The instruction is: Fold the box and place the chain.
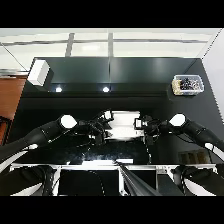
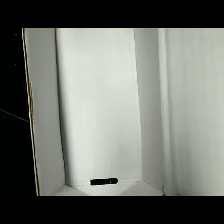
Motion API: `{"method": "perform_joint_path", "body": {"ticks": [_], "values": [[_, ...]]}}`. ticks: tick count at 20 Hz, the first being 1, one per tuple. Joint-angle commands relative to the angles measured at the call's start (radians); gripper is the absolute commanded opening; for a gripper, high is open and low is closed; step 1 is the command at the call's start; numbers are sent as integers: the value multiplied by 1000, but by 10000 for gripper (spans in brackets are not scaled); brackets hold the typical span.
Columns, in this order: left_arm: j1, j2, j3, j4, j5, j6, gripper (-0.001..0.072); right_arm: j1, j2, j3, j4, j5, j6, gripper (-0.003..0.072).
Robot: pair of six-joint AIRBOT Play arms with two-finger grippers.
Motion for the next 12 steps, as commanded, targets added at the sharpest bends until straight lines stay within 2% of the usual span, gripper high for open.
{"method": "perform_joint_path", "body": {"ticks": [1, 2, 3, 4, 5, 6, 7, 9, 12], "values": [[0, -2, 1, -7, -5, 0, 310, 0, 0, 0, 0, 0, 0, 125], [-2, -2, 1, -8, -12, 1, 153, 0, 0, 0, 0, 0, 0, 125], [-10, -2, 1, -8, -11, 1, 215, 0, 0, 0, 0, 0, 0, 125], [-18, -2, 2, -8, -10, 1, 348, 0, 0, 0, 0, 0, 0, 125], [-21, -2, 3, 0, -8, 0, 335, 0, 0, 0, 0, 0, 0, 125], [-19, 0, 10, 14, -10, -17, 70, 0, 0, 0, 0, 0, 0, 124], [-12, 6, 20, 47, -20, -61, 26, 0, 0, 0, 0, 0, 0, 124], [20, 39, 62, 195, -104, -243, 24, 0, 0, 0, 0, 1, 8, 125], [82, 156, 138, 584, -233, -679, 24, 0, 0, 0, 0, 1, 10, 125]]}}
